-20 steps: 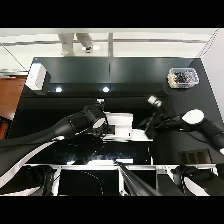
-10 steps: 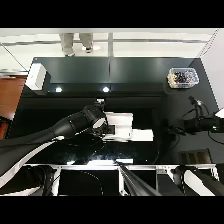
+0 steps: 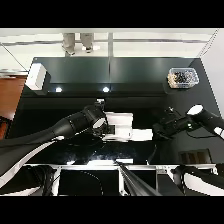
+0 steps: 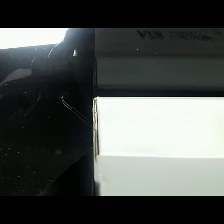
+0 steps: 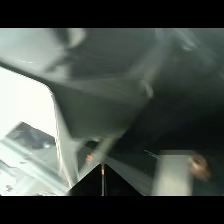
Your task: Fold the box and place the chain.
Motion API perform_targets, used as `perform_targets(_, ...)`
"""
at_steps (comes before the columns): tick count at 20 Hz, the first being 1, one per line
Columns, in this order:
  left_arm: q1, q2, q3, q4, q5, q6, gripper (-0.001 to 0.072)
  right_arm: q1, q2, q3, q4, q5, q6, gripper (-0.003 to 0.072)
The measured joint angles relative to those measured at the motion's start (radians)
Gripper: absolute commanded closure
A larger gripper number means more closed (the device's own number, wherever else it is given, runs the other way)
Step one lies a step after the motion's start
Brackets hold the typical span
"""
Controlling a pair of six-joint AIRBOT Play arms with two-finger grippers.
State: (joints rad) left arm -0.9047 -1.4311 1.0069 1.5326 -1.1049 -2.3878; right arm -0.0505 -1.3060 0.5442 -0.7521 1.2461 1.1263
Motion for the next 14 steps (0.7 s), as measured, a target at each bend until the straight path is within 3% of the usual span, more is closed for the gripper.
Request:
perform_targets(2, 0.0, 0.0, 0.0, 0.0, 0.0, 0.0, 0.0686, 0.03, -0.011, 0.0, 0.091, -0.008, -0.065, 0.0667)
perform_targets(3, 0.0, 0.0, 0.0, 0.0, -0.001, 0.0, 0.0686, 0.039, -0.015, 0.0, 0.125, -0.008, -0.091, 0.053)
perform_targets(4, 0.0, 0.0, 0.0, 0.0, -0.001, 0.0, 0.0686, 0.046, -0.018, 0.0, 0.15, -0.005, -0.111, 0.0219)
perform_targets(5, 0.0, 0.0, 0.0, 0.0, -0.001, 0.0, 0.0686, 0.051, -0.019, 0.0, 0.166, -0.001, -0.127, 0.0052)
perform_targets(14, 0.0, 0.0, 0.0, 0.0, 0.0, 0.0, 0.0686, 0.065, -0.023, 0.0, 0.237, 0.035, -0.188, 0.0053)
